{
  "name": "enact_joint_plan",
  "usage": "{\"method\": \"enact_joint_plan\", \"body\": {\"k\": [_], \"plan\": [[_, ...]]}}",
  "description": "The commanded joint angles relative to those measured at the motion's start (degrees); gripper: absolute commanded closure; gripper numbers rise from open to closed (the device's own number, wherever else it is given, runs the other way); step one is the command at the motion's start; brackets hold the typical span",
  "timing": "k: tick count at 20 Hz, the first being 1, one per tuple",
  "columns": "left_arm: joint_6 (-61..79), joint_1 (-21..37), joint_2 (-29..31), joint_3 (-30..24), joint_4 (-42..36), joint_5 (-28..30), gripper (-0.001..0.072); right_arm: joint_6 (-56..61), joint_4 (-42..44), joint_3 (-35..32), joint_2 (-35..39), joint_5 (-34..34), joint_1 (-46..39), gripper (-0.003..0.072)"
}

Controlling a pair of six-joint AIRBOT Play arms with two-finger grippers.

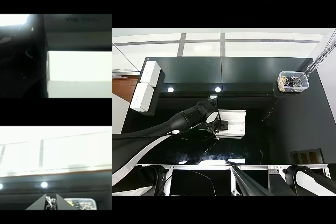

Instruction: Fold the box and place the chain.

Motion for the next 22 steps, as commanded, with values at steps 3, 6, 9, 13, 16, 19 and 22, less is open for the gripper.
{"method": "enact_joint_plan", "body": {"k": [3, 6, 9, 13, 16, 19, 22], "plan": [[0.0, 0.0, 0.0, 0.0, 0.0, -0.1, 0.0678, -0.6, 3.2, -0.8, 5.0, 10.3, 6.4, 0.0648], [0.0, 0.0, 0.0, 0.0, 0.2, -0.1, 0.0677, -1.7, 3.4, -5.8, 7.3, 15.0, 13.1, 0.0648], [0.0, 0.0, 0.0, 0.0, 0.2, -0.1, 0.0677, -2.8, 3.4, -12.5, 9.2, 18.6, 20.2, 0.0648], [0.0, 0.0, 0.0, 0.0, 0.2, -0.1, 0.0678, -5.4, 8.8, -17.6, 9.6, 18.9, 27.6, 0.0648], [0.0, 0.0, 0.0, 0.0, 0.2, 0.0, 0.0677, -7.4, 16.5, -19.4, 9.6, 18.7, 30.4, 0.0648], [0.0, 0.0, 0.0, 0.0, 0.2, 0.0, 0.0677, -7.4, 17.6, -20.9, 9.6, 18.2, 33.0, 0.0648], [0.0, 0.0, 0.0, 0.0, 0.2, -0.1, 0.0677, -7.4, 18.0, -24.9, 9.4, 15.6, 36.5, 0.0648]]}}
